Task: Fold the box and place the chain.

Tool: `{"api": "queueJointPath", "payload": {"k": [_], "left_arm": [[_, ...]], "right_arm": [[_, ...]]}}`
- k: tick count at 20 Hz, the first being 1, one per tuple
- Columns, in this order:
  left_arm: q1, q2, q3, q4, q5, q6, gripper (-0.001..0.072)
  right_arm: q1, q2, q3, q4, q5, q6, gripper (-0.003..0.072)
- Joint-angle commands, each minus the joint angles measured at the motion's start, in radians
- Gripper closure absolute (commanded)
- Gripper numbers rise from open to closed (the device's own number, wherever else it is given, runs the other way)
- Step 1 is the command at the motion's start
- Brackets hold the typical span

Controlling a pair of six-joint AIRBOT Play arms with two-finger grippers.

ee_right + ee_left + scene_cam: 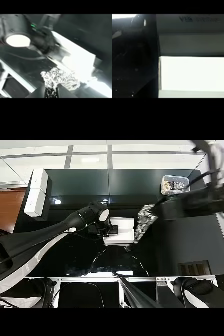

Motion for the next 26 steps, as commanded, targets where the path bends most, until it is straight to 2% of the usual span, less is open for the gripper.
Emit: {"api": "queueJointPath", "payload": {"k": [1, 3, 7, 10, 15, 16, 17, 18, 20, 26], "left_arm": [[0.001, -0.001, 0.000, 0.002, 0.001, 0.000, 0.0688], [0.001, -0.001, 0.000, 0.002, 0.001, 0.000, 0.0688], [0.001, -0.001, 0.000, 0.002, 0.002, -0.001, 0.0688], [0.003, -0.001, 0.000, 0.002, 0.002, 0.000, 0.0688], [0.004, -0.001, 0.000, 0.002, 0.001, 0.000, 0.0688], [0.004, -0.001, 0.000, 0.002, 0.002, 0.000, 0.0688], [0.004, -0.001, 0.000, 0.001, 0.002, -0.001, 0.0688], [0.004, -0.001, 0.000, 0.000, 0.002, 0.000, 0.0688], [0.004, -0.001, 0.000, 0.000, 0.002, 0.000, 0.0688], [0.005, -0.001, 0.002, -0.002, -0.008, -0.007, 0.0689]], "right_arm": [[0.087, -0.026, -0.115, 0.053, -0.211, 0.016, 0.0675], [0.106, -0.061, -0.146, 0.050, -0.254, 0.018, 0.0675], [0.133, -0.134, -0.222, 0.007, -0.261, 0.018, 0.0675], [0.161, -0.184, -0.299, 0.005, -0.346, 0.035, 0.0674], [0.178, -0.282, -0.321, -0.010, -0.441, 0.049, 0.0673], [0.178, -0.285, -0.321, -0.029, -0.443, 0.049, 0.0651], [0.178, -0.285, -0.321, -0.043, -0.432, 0.052, 0.0440], [0.171, -0.284, -0.321, -0.045, -0.402, 0.052, 0.0295], [0.135, -0.264, -0.321, -0.056, -0.331, 0.036, 0.0297], [-0.064, -0.070, -0.321, -0.245, -0.157, 0.026, 0.0306]]}}
